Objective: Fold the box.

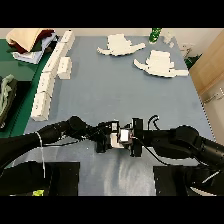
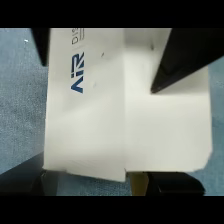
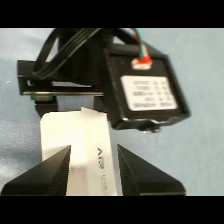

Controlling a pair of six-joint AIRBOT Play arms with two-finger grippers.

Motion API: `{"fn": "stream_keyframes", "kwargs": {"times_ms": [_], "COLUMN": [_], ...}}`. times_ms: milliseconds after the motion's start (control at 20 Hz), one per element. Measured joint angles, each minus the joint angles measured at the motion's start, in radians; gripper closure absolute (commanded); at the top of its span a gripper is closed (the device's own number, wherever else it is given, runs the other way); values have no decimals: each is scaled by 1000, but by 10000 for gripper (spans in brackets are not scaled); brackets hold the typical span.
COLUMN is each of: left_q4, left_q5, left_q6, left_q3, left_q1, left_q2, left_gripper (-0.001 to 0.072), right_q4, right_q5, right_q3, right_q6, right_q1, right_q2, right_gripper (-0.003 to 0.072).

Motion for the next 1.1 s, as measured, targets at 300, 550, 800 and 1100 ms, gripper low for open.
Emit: {"fn": "stream_keyframes", "kwargs": {"times_ms": [300, 550, 800, 1100], "left_q4": [0, 0, 0, 0], "left_q5": [0, 3, 3, 2], "left_q6": [0, 0, 0, 0], "left_q3": [0, 0, 0, 0], "left_q1": [0, 0, 0, 0], "left_q2": [0, 0, 0, 0], "left_gripper": [238, 238, 238, 238], "right_q4": [-11, -72, -116, -143], "right_q5": [-32, -25, -24, -24], "right_q3": [1, 9, 40, 57], "right_q6": [0, 0, 0, 0], "right_q1": [11, 13, 14, 14], "right_q2": [-58, -71, -73, -73], "right_gripper": [221, 223, 251, 286]}}
